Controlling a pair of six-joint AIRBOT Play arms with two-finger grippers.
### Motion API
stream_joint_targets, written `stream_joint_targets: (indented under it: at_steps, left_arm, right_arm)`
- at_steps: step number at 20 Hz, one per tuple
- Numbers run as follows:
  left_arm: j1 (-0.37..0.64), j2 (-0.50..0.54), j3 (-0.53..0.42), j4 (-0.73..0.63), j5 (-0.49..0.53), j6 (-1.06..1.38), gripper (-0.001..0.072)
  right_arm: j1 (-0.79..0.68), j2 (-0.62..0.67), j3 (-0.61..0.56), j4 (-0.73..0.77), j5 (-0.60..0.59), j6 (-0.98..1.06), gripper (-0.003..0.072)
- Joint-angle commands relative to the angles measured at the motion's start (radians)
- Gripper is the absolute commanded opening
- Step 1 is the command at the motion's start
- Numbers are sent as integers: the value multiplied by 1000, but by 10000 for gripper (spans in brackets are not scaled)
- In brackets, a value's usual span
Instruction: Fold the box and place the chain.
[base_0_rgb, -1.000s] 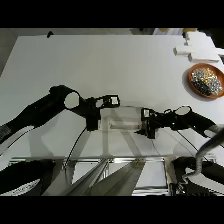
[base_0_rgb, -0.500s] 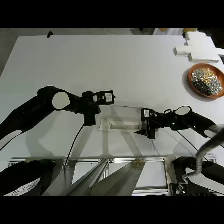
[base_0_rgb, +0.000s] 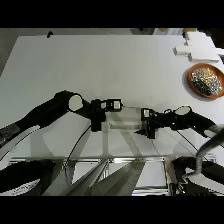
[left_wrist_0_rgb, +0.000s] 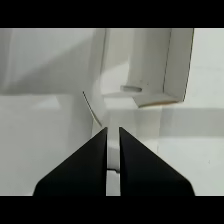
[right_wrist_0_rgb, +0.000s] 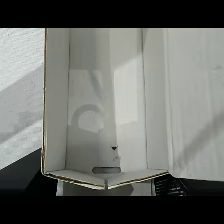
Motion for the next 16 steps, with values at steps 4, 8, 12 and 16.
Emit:
stream_joint_targets:
  at_steps: [4,8,12,16]
  left_arm:
    - [78,2,0,56,-77,100,261]
    - [57,-16,-14,-55,-28,479,357]
    - [33,-40,-14,-109,56,499,356]
    - [14,-56,-14,-137,47,490,345]
  right_arm:
    - [0,0,1,0,0,0,339]
    - [0,0,1,0,0,0,339]
    - [0,0,1,0,0,0,339]
    - [0,0,1,0,0,0,339]
